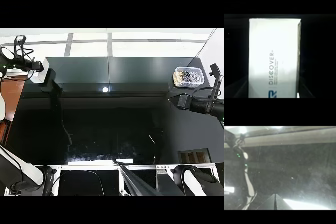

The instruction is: Fold the box and place the chain.

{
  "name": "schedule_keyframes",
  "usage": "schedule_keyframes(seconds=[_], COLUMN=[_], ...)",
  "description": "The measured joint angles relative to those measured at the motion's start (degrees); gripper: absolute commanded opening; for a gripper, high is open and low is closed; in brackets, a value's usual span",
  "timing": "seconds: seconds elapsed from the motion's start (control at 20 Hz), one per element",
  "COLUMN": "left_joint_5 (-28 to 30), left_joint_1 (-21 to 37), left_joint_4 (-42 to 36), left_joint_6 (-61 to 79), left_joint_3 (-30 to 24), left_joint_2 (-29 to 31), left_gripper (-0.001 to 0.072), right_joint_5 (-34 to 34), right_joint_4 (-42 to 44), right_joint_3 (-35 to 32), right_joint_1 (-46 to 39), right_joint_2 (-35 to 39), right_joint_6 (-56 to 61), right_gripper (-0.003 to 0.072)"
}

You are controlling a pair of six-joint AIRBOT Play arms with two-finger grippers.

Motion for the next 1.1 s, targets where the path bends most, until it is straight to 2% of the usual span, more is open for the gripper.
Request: schedule_keyframes(seconds=[0.1, 0.2, 0.25, 0.3, 0.4, 0.5, 0.65, 0.7, 0.95, 1.1], left_joint_5=[-2.6, -6.3, -8.7, -9.9, -11.1, -11.9, -11.2, -9.7, 0.6, 5.9], left_joint_1=[-0.3, -1.1, -1.5, -1.8, -2.3, -2.6, -4.1, -5.2, -13.0, -14.1], left_joint_4=[1.3, 4.2, 6.1, 7.7, 10.0, 9.7, 3.4, 1.7, -2.5, -2.6], left_joint_6=[-0.5, -2.6, -3.8, -5.2, -9.2, -12.8, -15.4, -15.8, -16.3, -16.5], left_joint_3=[3.1, 8.5, 10.8, 12.0, 11.2, 6.6, -6.8, -12.6, -48.3, -62.3], left_joint_2=[-1.1, -1.1, -0.2, 1.5, 7.8, 15.6, 30.3, 35.4, 60.8, 72.4], left_gripper=[0.0716, 0.0708, 0.0654, 0.0511, 0.0017, 0.0024, 0.0024, 0.0024, 0.0025, 0.0026], right_joint_5=[-0.4, -0.7, -0.9, -1.0, -1.9, -2.6, -8.8, -11.3, -20.2, -22.0], right_joint_4=[0.0, 0.0, 0.1, 0.1, 0.4, 0.8, -3.2, -5.6, -19.2, -22.9], right_joint_3=[0.0, 0.0, 0.0, 0.0, 0.0, 0.0, 1.0, 1.8, 3.7, 4.0], right_joint_1=[0.0, 0.0, 0.0, 0.0, 0.6, 2.8, 9.1, 11.4, 17.5, 18.5], right_joint_2=[0.0, 0.0, 0.0, 0.0, 0.0, 0.0, -0.8, -1.3, -3.5, -3.9], right_joint_6=[0.0, 0.0, 0.0, 0.0, -0.2, -1.7, 1.3, 3.1, 7.3, 8.0], right_gripper=[0.0011, 0.0011, 0.0011, 0.0012, 0.0011, 0.0011, 0.0011, 0.0011, 0.0012, 0.0012])
